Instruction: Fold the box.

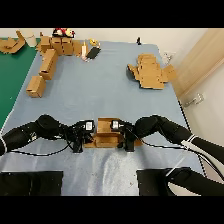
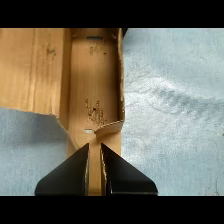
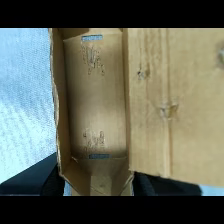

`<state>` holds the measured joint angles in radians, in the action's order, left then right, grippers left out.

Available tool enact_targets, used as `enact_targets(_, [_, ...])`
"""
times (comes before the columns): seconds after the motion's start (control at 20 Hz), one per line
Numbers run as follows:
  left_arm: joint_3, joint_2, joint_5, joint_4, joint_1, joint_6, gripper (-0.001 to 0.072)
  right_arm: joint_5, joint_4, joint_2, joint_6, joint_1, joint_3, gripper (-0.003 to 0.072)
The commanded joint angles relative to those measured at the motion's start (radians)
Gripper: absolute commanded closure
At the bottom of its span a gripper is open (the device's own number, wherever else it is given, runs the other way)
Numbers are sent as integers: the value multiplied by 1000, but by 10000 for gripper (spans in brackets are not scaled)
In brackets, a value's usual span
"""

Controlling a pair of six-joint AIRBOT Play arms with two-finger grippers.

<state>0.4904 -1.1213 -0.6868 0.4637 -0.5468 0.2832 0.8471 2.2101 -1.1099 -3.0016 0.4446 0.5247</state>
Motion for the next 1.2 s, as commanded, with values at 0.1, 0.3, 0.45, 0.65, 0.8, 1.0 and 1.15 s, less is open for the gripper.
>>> enact_targets(0.1, [0,7,2,36,18,-50,597,0,0,0,0,0,0,191])
enact_targets(0.3, [-8,7,-5,56,18,-50,597,0,0,0,0,0,0,191])
enact_targets(0.45, [-13,7,8,57,18,-48,597,0,0,0,0,0,0,191])
enact_targets(0.65, [-7,3,59,40,18,-51,594,0,0,0,0,0,0,191])
enact_targets(0.8, [4,-27,51,-13,13,-67,294,0,0,0,0,0,0,191])
enact_targets(1.0, [13,-28,11,-14,10,-66,403,0,0,0,0,0,0,191])
enact_targets(1.15, [13,-28,-14,-14,10,-62,440,0,0,0,0,0,0,191])
